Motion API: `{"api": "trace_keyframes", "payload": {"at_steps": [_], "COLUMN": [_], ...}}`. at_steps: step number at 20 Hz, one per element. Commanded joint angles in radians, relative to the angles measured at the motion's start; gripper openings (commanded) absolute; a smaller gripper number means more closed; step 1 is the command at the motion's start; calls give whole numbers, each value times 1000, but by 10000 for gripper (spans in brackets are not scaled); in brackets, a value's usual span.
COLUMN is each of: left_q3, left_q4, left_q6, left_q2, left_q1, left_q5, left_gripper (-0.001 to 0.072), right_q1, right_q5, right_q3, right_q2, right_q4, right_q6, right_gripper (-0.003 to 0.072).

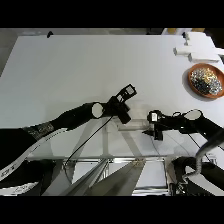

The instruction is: Fold the box and place the chain.

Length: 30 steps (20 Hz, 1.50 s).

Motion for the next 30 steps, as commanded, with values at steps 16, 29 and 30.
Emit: {"api": "trace_keyframes", "payload": {"at_steps": [16, 29, 30], "left_q3": [-132, -244, -244], "left_q4": [326, 203, 198], "left_q6": [81, 573, 585], "left_q2": [272, 271, 270], "left_q1": [129, 130, 130], "left_q5": [-548, -289, -283], "left_gripper": [6, 401, 415], "right_q1": [0, 0, 0], "right_q5": [0, 0, 0], "right_q3": [0, 0, 0], "right_q2": [0, 0, 0], "right_q4": [-2, -2, -2], "right_q6": [-1, -1, -1], "right_gripper": [316, 316, 316]}}
